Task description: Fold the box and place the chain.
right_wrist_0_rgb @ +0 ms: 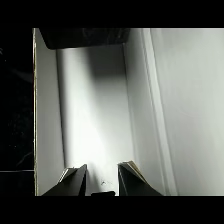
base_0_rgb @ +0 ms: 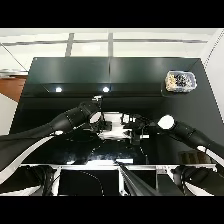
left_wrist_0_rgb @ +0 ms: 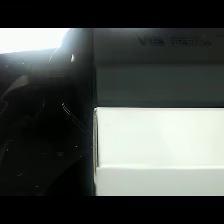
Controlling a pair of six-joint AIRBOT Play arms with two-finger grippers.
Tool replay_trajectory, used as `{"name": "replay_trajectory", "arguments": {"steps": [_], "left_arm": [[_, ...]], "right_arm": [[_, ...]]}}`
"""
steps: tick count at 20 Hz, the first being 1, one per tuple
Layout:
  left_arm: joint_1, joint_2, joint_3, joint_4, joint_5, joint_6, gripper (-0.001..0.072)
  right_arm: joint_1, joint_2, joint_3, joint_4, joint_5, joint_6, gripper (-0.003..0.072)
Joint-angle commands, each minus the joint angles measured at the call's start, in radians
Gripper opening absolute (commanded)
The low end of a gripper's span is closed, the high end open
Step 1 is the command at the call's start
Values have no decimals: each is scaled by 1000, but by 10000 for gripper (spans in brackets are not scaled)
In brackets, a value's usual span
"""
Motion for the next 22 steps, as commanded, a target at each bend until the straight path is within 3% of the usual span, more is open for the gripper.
{"name": "replay_trajectory", "arguments": {"steps": [1, 3, 4, 5, 6, 7, 10, 12, 14, 19, 22], "left_arm": [[-1, 0, 1, -1, 0, 0, 32], [-1, 0, 1, -1, 0, 0, 32], [-1, 0, 1, -1, 0, 0, 32], [-1, 0, 1, -1, 0, 0, 32], [-1, 0, 1, -1, 0, 0, 32], [-1, 0, 1, -1, 0, 0, 32], [-1, 0, 1, 0, 0, 0, 32], [0, 0, 1, 3, 0, 0, 32], [1, 0, 1, 3, 0, 0, 32], [1, 0, 1, 3, -2, 0, 32], [1, 0, 1, 3, -6, 0, 32]], "right_arm": [[5, -3, 0, -1, -9, 1, 244], [5, -3, 0, -1, -10, 0, 424], [5, -3, 0, -2, -10, 0, 405], [5, -3, 0, -2, -10, 0, 275], [5, -3, 0, -1, -11, 1, 274], [5, -3, 0, -1, -11, 0, 375], [4, 15, 2, -13, -8, 43, 69], [-24, 79, 6, -82, 31, 270, 53], [-98, 149, 6, -211, 152, 453, 53], [-452, 288, 7, -315, 478, 822, 53], [-664, 288, -13, -290, 410, 1092, 52]]}}
